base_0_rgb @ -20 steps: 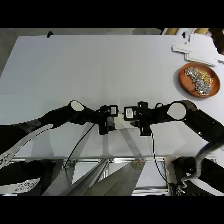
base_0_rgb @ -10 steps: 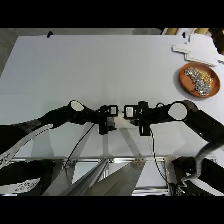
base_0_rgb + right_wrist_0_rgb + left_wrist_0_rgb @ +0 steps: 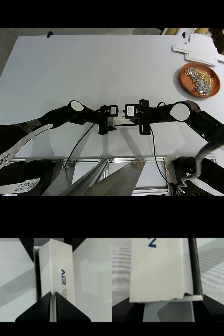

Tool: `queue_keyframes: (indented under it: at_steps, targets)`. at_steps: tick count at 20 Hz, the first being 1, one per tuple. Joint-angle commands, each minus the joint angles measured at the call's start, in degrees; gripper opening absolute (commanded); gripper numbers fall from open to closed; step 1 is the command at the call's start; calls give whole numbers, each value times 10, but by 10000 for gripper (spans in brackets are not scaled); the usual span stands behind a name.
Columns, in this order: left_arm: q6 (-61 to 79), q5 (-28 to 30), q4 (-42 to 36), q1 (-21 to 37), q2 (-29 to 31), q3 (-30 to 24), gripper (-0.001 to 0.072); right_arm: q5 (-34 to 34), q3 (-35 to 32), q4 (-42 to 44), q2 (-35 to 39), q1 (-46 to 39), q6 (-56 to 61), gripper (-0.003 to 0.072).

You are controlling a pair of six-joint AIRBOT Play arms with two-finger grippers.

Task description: Fold the box and place the chain.

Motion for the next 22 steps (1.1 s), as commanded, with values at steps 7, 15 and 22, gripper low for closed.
queue_keyframes:
  at_steps: [7, 15, 22]
  targets:
    - [0, 0, 0, 0, 0, 0, 141, 7, -1, 0, -5, 0, 0, 46]
    - [0, 0, 0, 0, 0, 0, 141, 54, -16, 4, -4, 0, 0, 261]
    - [0, 0, 0, 0, 0, 0, 141, 54, -16, 88, 6, -1, -4, 223]
